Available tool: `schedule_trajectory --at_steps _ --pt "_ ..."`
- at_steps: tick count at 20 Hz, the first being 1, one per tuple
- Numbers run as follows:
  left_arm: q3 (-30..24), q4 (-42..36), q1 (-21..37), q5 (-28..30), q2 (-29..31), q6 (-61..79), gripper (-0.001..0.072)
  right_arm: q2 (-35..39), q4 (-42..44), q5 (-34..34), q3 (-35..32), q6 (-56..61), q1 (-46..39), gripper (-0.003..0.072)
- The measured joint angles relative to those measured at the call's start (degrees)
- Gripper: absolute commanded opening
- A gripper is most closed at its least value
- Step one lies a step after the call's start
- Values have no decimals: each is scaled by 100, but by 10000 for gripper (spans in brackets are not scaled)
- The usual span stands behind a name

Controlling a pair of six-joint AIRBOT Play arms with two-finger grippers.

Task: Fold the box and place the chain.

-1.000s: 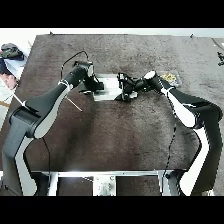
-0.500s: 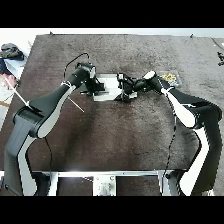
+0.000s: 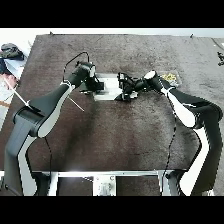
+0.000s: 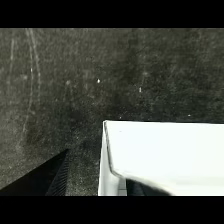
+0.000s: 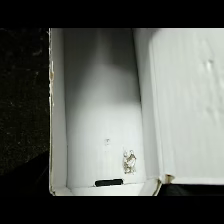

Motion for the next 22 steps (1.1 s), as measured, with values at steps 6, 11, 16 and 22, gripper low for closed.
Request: schedule_trajectory --at_steps 6,11,16,22 --pt "463 -190 0 -542 9 824 378 0 7 2 0 -13 2 477" --pt "643 -26 28 -1043 306 1694 377 0 9 4 0 -15 2 476" --pt "601 118 28 -1043 767 2413 376 0 11 4 0 -15 2 476" --pt "-708 -911 358 -76 1644 3268 377 0 13 4 0 -15 2 476"
